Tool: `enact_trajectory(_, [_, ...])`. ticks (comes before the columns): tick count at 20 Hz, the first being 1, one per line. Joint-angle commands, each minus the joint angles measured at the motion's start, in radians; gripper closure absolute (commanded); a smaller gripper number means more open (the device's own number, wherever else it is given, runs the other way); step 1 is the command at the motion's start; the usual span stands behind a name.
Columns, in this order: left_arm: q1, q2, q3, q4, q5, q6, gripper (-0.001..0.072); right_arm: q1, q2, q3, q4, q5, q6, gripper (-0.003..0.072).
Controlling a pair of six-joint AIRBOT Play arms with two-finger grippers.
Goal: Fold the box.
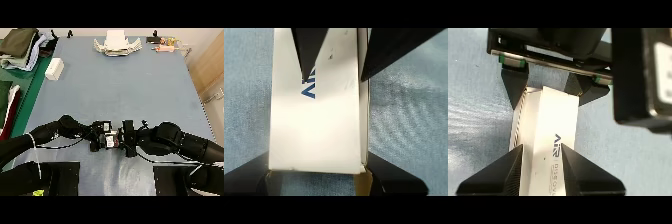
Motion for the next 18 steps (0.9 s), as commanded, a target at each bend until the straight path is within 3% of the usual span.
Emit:
enact_trajectory(1, [0.000, 0.000, 0.001, -0.001, 0.003, -0.002, 0.0238, 0.001, 0.006, 0.002, 0.005, 0.001, 0.000, 0.0308])
enact_trajectory(8, [0.000, 0.000, 0.001, -0.001, 0.003, -0.002, 0.0238, 0.000, 0.079, 0.015, 0.031, 0.000, 0.043, 0.0324])
enact_trajectory(9, [0.000, 0.000, 0.001, -0.001, 0.003, -0.002, 0.0238, 0.000, 0.078, 0.015, 0.028, -0.005, 0.066, 0.0380])
enact_trajectory(10, [0.000, 0.000, 0.001, -0.001, 0.003, -0.002, 0.0238, 0.000, 0.073, 0.015, 0.020, -0.016, 0.083, 0.0523])
enact_trajectory(11, [0.000, 0.000, 0.001, -0.001, 0.003, -0.002, 0.0238, 0.000, 0.064, 0.015, 0.019, -0.022, 0.091, 0.0601])
enact_trajectory(15, [0.000, 0.000, 0.000, -0.001, 0.003, -0.002, 0.0238, 0.000, 0.013, 0.015, 0.020, -0.022, 0.099, 0.0607])
enact_trajectory(16, [0.000, 0.000, 0.000, -0.002, 0.003, -0.002, 0.0238, 0.000, 0.008, 0.015, 0.018, -0.022, 0.099, 0.0682])
enact_trajectory(18, [0.000, 0.000, 0.001, -0.001, 0.003, -0.002, 0.0238, -0.001, 0.007, 0.015, 0.008, -0.011, 0.099, 0.0680])
